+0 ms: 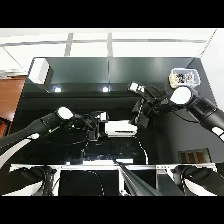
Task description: Fold the box and place the chain.
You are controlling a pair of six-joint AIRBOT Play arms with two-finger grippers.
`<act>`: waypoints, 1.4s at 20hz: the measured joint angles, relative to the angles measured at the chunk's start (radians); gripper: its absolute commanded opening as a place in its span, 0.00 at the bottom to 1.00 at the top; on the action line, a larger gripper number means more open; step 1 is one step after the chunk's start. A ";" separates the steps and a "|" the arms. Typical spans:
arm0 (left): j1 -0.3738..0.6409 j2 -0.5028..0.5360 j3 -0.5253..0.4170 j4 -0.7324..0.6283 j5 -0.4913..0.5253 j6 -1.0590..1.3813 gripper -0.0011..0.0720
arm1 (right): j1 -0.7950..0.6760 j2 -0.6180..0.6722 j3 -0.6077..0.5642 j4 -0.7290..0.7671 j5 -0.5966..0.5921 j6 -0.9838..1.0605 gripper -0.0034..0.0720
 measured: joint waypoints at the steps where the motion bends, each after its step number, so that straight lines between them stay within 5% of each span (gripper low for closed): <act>1: 0.000 0.000 0.000 0.000 0.000 0.000 0.55 | 0.001 -0.001 -0.011 0.019 0.000 -0.055 0.94; 14: 0.000 0.000 0.000 0.000 0.000 0.000 0.55 | 0.002 -0.003 -0.067 0.106 0.018 -0.290 0.90; 15: 0.000 0.000 0.000 0.000 0.000 0.000 0.55 | 0.002 -0.003 -0.069 0.104 0.019 -0.294 0.69; 16: 0.000 0.000 0.000 0.000 0.000 0.000 0.55 | 0.002 -0.003 -0.071 0.102 0.022 -0.297 0.36; 17: 0.000 0.000 0.000 0.000 0.000 0.000 0.55 | 0.002 -0.003 -0.073 0.102 0.029 -0.297 0.28; 28: 0.000 0.000 0.000 0.000 0.000 0.000 0.55 | 0.002 -0.003 -0.078 0.097 0.051 -0.297 0.28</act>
